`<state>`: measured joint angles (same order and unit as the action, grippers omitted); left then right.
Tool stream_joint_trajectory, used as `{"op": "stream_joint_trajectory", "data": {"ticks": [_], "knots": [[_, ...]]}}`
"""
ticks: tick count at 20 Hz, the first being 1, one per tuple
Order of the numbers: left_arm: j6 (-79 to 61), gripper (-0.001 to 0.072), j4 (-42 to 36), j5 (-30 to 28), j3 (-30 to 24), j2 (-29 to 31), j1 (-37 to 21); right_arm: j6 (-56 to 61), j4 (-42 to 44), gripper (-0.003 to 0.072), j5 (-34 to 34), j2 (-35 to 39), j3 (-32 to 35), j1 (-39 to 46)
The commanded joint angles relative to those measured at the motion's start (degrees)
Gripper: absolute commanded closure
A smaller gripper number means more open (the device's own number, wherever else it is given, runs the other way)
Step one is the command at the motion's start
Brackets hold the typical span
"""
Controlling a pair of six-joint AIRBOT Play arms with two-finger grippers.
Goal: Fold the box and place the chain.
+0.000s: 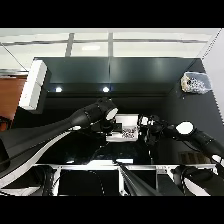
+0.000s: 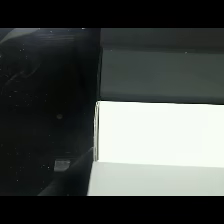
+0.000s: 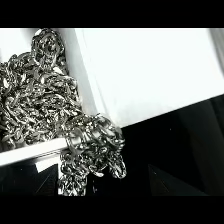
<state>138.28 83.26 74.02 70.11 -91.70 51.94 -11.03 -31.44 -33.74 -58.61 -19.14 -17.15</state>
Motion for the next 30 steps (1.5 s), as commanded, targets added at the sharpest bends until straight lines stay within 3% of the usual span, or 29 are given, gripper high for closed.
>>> {"op": "stream_joint_trajectory", "data": {"ticks": [1, 3, 9, 10, 11, 13, 14, 15, 21, 25, 30], "knots": [[0.0, 0.0676, 0.0, 0.0, 0.0, 0.0, 0.0, -2.6, 2.4, 0.0027, 0.7, -1.7, -0.1, -0.1], [0.0, 0.0676, 0.0, 0.0, 0.0, 0.0, 0.0, -2.6, 2.4, 0.0135, 0.8, -1.7, -0.2, -0.1], [0.0, 0.0676, 0.0, 0.0, 0.0, 0.0, 0.0, -2.6, 2.4, 0.0139, 0.9, -1.7, -0.2, -0.1], [0.0, 0.0676, 0.0, 0.0, 0.0, 0.0, 0.0, -2.6, 2.4, 0.0274, 0.8, -1.7, -0.2, -0.1], [0.0, 0.0676, 0.0, 0.0, 0.0, 0.0, 0.0, -2.6, 2.4, 0.0319, 0.9, -1.7, -0.2, -0.1], [0.0, 0.0676, 0.0, 0.0, 0.0, 0.0, 0.0, -2.5, 2.4, 0.033, 1.2, -1.7, -0.2, -0.1], [0.0, 0.0676, 0.0, 0.0, 0.0, 0.0, 0.0, -2.5, 2.2, 0.054, 1.6, -1.7, -0.2, -0.1], [0.0, 0.0676, 0.0, 0.0, 0.0, 0.0, 0.0, -2.5, 2.3, 0.0656, 2.1, -1.7, -0.2, -0.1], [0.0, 0.0676, 0.0, 0.0, 0.0, 0.0, 0.0, 2.2, 2.2, 0.0674, 3.7, -1.2, -0.4, 0.0], [0.0, 0.0676, 0.0, 0.0, 0.0, 0.0, 0.0, 12.0, -1.1, 0.0673, 3.2, 5.1, -0.5, 1.8], [0.0, 0.0676, 0.0, 0.0, 0.0, 0.0, 0.0, 34.1, -16.7, 0.0673, -10.4, 19.1, -4.9, 2.9]]}}
